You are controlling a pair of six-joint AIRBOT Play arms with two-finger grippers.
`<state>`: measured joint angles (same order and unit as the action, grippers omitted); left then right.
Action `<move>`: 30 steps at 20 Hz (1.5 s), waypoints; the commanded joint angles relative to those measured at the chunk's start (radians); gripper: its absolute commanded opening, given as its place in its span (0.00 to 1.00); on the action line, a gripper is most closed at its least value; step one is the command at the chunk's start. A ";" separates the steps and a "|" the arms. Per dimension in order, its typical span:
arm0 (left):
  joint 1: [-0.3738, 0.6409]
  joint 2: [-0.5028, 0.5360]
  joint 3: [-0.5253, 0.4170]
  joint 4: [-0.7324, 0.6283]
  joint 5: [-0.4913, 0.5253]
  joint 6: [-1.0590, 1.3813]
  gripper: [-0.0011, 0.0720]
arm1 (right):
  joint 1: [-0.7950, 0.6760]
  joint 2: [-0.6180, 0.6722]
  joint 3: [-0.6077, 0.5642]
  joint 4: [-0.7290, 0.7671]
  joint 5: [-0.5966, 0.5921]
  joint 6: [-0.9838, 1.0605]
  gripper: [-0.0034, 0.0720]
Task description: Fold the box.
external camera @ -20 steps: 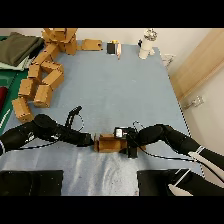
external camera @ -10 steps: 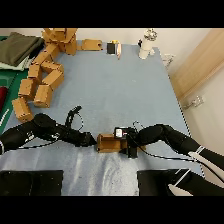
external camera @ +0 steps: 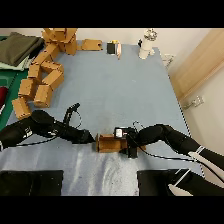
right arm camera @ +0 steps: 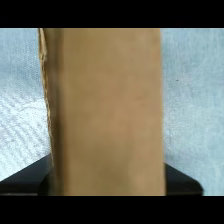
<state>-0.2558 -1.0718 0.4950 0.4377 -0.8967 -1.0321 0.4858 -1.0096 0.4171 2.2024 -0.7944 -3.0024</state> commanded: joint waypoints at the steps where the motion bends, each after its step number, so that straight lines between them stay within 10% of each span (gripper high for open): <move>1: 0.035 0.000 0.010 0.011 -0.070 -0.005 0.53 | 0.000 0.001 0.000 0.000 0.000 0.000 0.72; 6: 0.019 -0.001 0.010 -0.021 -0.121 0.053 0.53 | 0.000 0.001 0.000 0.000 0.000 0.000 0.72; 8: 0.018 -0.001 0.010 -0.031 -0.127 0.067 0.78 | 0.000 0.001 0.000 0.000 0.000 0.000 0.72; 30: -0.045 -0.038 0.010 0.037 0.007 0.000 0.78 | 0.000 0.001 0.000 0.000 0.000 0.000 0.72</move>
<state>-0.3161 -1.1091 0.5041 0.4095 -0.9077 -0.9749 0.4858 -1.0096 0.4171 2.2024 -0.7944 -3.0024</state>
